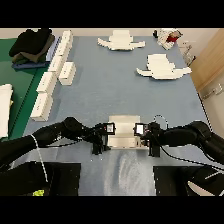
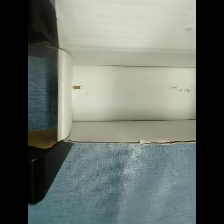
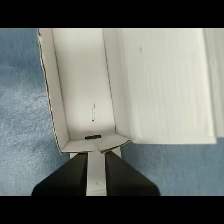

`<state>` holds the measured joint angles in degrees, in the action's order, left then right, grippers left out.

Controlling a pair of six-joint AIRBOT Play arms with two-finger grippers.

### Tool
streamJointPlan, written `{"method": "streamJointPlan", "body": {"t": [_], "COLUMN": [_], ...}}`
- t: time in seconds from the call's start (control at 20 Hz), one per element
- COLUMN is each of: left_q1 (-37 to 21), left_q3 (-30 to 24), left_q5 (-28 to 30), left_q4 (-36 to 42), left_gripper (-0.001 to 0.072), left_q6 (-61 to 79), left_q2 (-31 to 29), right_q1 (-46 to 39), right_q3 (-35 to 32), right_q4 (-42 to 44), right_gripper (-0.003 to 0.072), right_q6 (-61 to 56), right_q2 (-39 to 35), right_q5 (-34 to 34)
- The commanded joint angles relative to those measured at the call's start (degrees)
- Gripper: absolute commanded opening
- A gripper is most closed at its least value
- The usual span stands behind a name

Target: Fold the box.

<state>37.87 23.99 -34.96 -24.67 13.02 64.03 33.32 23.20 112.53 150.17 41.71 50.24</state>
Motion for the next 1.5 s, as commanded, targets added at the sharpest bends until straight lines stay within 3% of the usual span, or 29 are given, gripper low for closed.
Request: {"method": "streamJointPlan", "body": {"t": [0.0,0.4,0.45,0.55,0.85,1.0,1.2,1.25,1.45], "left_q1": [-0.02,-0.02,-0.02,-0.02,-0.02,-0.02,-0.02,-0.02,-0.02], "left_q3": [0.04,0.04,0.04,0.04,0.04,0.04,0.04,0.04,0.04], "left_q5": [-0.02,-0.02,-0.02,-0.02,-0.02,0.00,-0.02,0.00,0.00], "left_q4": [0.00,0.00,0.00,0.00,0.00,0.00,0.00,0.00,0.00], "left_gripper": [0.0414,0.0414,0.0414,0.0414,0.0414,0.0414,0.0414,0.0414,0.0414], "left_q6": [0.02,0.02,0.02,0.02,0.02,0.02,0.02,0.02,0.02], "left_q2": [0.00,0.00,0.00,0.00,0.00,0.00,0.00,0.00,0.00], "right_q1": [0.04,0.33,0.33,0.33,0.31,0.24,0.24,0.24,-2.21], "right_q3": [-0.20,-1.40,-1.40,-1.40,-1.38,-1.14,2.99,4.07,7.15], "right_q4": [3.50,9.38,9.40,9.42,9.25,6.16,-12.90,-17.97,-37.27], "right_gripper": [0.0150,0.0163,0.0210,0.0576,0.0600,0.0573,0.0058,0.0003,0.0001], "right_q6": [1.70,6.38,6.38,6.36,6.27,-1.38,-32.28,-39.36,-66.18], "right_q2": [0.35,3.69,4.07,4.81,5.01,4.17,1.46,0.72,-1.18], "right_q5": [-1.38,-6.32,-6.73,-7.78,-7.67,-5.44,9.03,12.24,22.91]}}
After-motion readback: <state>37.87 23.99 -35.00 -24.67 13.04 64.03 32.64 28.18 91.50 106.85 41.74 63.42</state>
